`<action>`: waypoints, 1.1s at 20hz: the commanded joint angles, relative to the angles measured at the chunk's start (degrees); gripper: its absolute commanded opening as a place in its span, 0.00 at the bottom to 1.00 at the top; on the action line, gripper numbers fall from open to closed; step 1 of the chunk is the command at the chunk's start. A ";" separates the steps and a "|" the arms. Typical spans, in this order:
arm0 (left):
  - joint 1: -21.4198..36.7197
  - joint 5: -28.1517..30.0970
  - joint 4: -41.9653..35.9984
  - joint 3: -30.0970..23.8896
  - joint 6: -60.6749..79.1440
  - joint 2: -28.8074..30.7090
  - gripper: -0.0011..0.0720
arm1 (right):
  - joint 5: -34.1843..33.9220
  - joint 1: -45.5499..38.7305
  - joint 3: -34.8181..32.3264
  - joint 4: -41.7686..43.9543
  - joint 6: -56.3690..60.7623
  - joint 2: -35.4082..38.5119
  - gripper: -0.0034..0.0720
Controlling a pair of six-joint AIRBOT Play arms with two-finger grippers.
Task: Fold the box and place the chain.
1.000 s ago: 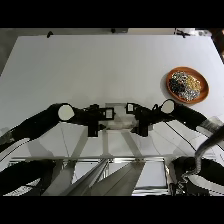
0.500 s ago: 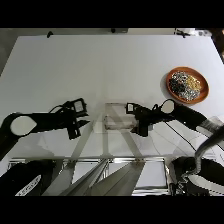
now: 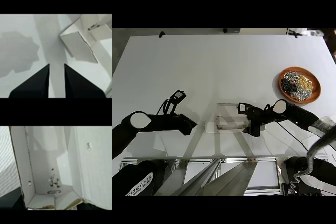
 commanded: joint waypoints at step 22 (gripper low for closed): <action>-4.74 3.65 -10.99 1.31 -3.34 -13.92 0.20 | 0.00 0.04 -0.02 0.00 -0.02 0.04 0.73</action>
